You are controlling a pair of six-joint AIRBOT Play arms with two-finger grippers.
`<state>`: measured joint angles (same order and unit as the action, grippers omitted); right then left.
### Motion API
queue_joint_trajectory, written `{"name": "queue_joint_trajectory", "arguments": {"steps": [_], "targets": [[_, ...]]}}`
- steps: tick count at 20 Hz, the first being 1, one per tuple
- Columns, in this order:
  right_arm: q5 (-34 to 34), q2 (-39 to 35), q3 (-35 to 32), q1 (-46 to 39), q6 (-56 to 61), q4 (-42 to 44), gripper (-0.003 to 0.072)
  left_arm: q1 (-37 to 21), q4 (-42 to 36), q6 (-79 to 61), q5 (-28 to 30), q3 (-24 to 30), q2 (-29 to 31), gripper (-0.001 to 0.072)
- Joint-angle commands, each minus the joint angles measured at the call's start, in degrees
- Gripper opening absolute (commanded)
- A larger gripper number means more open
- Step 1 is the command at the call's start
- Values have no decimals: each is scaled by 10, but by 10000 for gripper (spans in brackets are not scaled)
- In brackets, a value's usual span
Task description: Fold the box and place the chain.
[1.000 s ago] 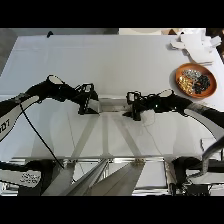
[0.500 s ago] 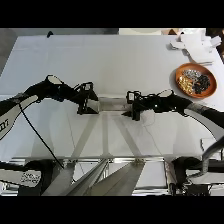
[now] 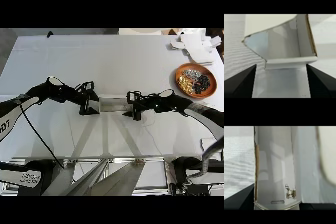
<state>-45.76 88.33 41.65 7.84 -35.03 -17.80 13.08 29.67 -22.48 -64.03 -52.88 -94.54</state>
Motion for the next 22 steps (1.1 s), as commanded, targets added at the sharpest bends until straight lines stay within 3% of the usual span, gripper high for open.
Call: {"name": "queue_joint_trajectory", "arguments": {"steps": [1,9,15,22], "targets": [[1,0,0,1,2,2,387,2,2,0,17,23,0,699],[1,0,0,1,2,2,387,0,6,-2,20,24,0,699],[1,0,0,1,2,2,387,21,16,38,75,24,1,698],[1,0,0,1,2,2,387,31,21,39,76,24,1,697]]}}
